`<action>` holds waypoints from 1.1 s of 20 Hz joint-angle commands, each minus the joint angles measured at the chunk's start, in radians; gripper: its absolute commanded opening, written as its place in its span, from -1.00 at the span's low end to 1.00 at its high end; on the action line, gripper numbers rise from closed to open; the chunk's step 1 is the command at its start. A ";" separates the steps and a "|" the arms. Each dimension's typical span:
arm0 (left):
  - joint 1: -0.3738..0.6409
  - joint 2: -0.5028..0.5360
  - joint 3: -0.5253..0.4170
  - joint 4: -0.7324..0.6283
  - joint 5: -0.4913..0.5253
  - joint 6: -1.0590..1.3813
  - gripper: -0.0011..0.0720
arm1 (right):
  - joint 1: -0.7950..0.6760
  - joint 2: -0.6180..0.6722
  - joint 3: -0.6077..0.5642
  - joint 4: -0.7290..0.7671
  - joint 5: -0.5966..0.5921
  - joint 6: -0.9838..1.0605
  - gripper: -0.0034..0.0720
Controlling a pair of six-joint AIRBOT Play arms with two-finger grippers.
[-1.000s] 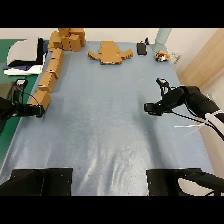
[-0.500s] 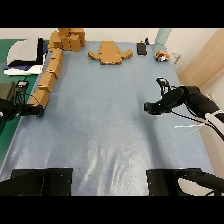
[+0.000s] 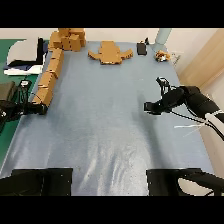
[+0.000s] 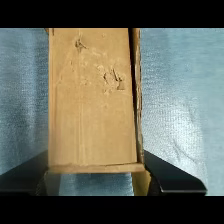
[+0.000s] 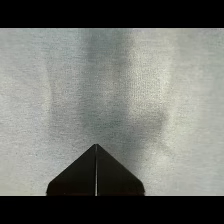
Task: Fold the box.
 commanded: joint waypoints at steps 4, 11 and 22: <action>0.001 -0.034 0.001 -0.022 0.059 0.011 0.33 | 0.001 0.000 0.001 0.002 0.000 0.000 -0.89; 0.001 -0.034 0.001 -0.022 0.075 0.011 0.33 | 0.001 0.000 0.001 0.006 0.000 0.000 -0.90; 0.001 -0.033 0.001 -0.022 0.067 0.009 0.93 | 0.001 0.000 0.001 0.014 -0.002 0.000 -0.89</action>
